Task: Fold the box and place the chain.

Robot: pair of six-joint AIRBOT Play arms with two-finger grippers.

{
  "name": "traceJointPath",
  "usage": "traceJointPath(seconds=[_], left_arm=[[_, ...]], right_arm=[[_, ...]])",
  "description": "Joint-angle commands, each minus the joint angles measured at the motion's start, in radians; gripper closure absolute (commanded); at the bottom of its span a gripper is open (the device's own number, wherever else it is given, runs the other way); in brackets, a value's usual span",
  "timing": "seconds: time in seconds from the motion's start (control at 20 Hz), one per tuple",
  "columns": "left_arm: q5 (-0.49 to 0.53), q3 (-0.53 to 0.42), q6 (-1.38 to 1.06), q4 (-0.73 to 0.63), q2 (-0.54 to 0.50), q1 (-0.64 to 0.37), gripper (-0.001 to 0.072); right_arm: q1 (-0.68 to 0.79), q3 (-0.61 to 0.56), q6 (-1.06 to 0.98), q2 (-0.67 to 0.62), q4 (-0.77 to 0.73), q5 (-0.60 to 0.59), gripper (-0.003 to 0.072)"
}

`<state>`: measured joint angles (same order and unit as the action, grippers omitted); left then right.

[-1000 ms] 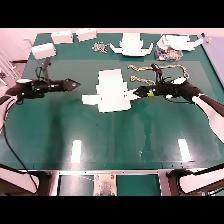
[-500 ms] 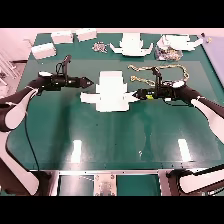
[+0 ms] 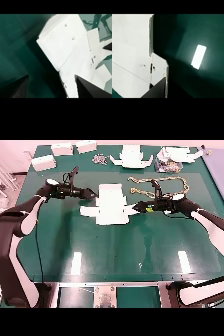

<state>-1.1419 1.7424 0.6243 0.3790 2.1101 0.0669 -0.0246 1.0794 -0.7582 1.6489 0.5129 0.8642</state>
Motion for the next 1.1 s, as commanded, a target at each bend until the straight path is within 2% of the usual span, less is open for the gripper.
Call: traceJointPath(seconds=[0.0, 0.25, 0.6, 0.65, 0.7, 0.8, 1.05], left_arm=[[-0.083, 0.073, 0.031, 0.005, 0.048, 0.0, 0.0062], [-0.137, 0.088, 0.029, 0.005, 0.06, 0.016, 0.0062], [-0.14, 0.088, 0.005, 0.051, 0.061, 0.078, 0.0063], [-0.138, 0.088, 0.005, 0.052, 0.061, 0.078, 0.0146], [-0.135, 0.088, 0.003, 0.052, 0.061, 0.078, 0.0195], [-0.129, 0.088, -0.003, 0.051, 0.061, 0.078, 0.0233], [-0.115, 0.088, -0.006, 0.051, 0.061, 0.078, 0.0234]], right_arm=[[0.0, -0.001, 0.005, 0.0, 0.0, 0.012, 0.0681], [0.0, -0.001, 0.005, 0.0, -0.001, 0.011, 0.0681], [0.001, -0.001, 0.003, 0.0, -0.001, 0.012, 0.068], [0.001, -0.001, 0.003, 0.0, -0.001, 0.011, 0.0681], [0.001, -0.001, 0.004, 0.0, -0.001, 0.011, 0.068], [0.0, -0.001, 0.004, 0.0, 0.0, 0.012, 0.068], [0.0, -0.001, 0.005, 0.0, 0.0, 0.012, 0.068]])
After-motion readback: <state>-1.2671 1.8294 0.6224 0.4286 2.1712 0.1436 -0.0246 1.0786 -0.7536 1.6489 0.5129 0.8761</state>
